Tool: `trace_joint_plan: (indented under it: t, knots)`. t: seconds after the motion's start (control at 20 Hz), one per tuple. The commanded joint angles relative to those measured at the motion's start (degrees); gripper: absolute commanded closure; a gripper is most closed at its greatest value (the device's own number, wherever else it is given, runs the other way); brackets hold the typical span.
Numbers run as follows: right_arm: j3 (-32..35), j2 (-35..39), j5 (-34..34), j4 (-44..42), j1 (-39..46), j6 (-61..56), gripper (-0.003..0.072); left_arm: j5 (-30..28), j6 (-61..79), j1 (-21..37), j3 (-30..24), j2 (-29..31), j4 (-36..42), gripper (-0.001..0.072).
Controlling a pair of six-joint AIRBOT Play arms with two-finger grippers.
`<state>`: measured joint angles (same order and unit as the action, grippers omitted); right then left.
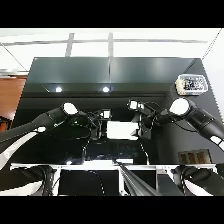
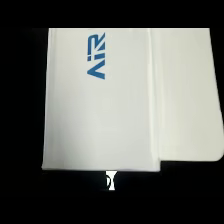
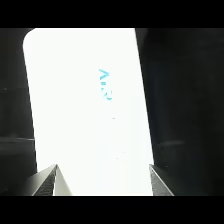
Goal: Fold the box and place the chain.
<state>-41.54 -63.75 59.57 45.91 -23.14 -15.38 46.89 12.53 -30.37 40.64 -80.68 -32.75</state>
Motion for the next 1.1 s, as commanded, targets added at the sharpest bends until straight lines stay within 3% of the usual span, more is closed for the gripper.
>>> trace_joint_plan:
  t: [0.0,0.25,0.3,0.35,1.05]
  knots:
    - [0.13,0.04,1.6,-0.9,-0.2,0.61,0.0039,0.0,0.02,0.0,0.0,-0.04,-0.02,0.0308]
    - [0.11,0.04,-1.38,-0.9,-0.2,-0.04,0.005,0.0,0.02,0.0,0.0,-0.04,-0.02,0.0307]
    - [0.11,0.04,-2.25,-0.83,-0.2,-0.55,0.0162,0.0,0.02,0.0,0.0,-0.04,-0.02,0.0307]
    - [0.11,0.04,-2.73,-0.66,-0.2,-0.59,0.0206,0.0,0.02,0.0,0.0,-0.04,-0.02,0.0307]
    - [-2.71,0.04,-2.29,2.21,-0.2,-6.08,0.0206,0.0,0.02,0.0,0.0,-0.04,-0.02,0.0307]
